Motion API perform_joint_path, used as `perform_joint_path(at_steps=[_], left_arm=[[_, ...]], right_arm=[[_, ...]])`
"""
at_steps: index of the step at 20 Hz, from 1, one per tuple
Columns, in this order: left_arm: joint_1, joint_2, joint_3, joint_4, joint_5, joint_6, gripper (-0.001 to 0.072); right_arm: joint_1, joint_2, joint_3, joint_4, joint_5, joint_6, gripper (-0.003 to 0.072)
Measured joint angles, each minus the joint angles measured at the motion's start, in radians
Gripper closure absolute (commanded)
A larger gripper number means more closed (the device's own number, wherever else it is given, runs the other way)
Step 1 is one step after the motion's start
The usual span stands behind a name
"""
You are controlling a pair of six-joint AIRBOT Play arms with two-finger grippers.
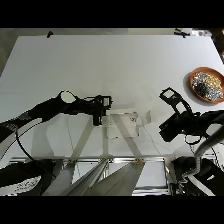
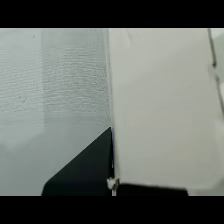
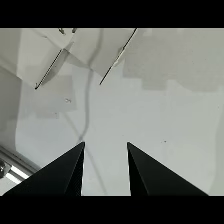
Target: Fold the box and place the chain.
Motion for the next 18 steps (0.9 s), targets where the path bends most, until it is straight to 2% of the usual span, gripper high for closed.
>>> perform_joint_path(at_steps=[6, 7, 9, 14, 16, 18], left_arm=[[0.0, 0.005, -0.002, 0.007, 0.018, -0.002, 0.06], [0.0, 0.006, -0.002, 0.003, 0.025, -0.001, 0.0619], [0.0, 0.006, -0.002, -0.018, 0.034, -0.001, 0.0702], [-0.003, 0.014, -0.001, -0.077, 0.029, 0.002, 0.0706], [-0.02, 0.029, 0.005, -0.043, 0.025, -0.037, 0.0707], [-0.053, 0.04, 0.025, 0.061, 0.025, -0.132, 0.0707]], right_arm=[[0.0, 0.0, 0.0, 0.001, 0.0, -0.003, 0.0387], [0.0, 0.0, 0.0, 0.001, -0.001, -0.003, 0.0387], [0.0, 0.0, 0.0, 0.001, 0.0, -0.003, 0.0388], [0.0, 0.0, 0.0, 0.001, -0.001, -0.003, 0.0389], [0.0, 0.0, 0.0, 0.001, -0.003, -0.004, 0.0389], [0.0, 0.0, 0.0, 0.001, -0.01, -0.004, 0.0389]])
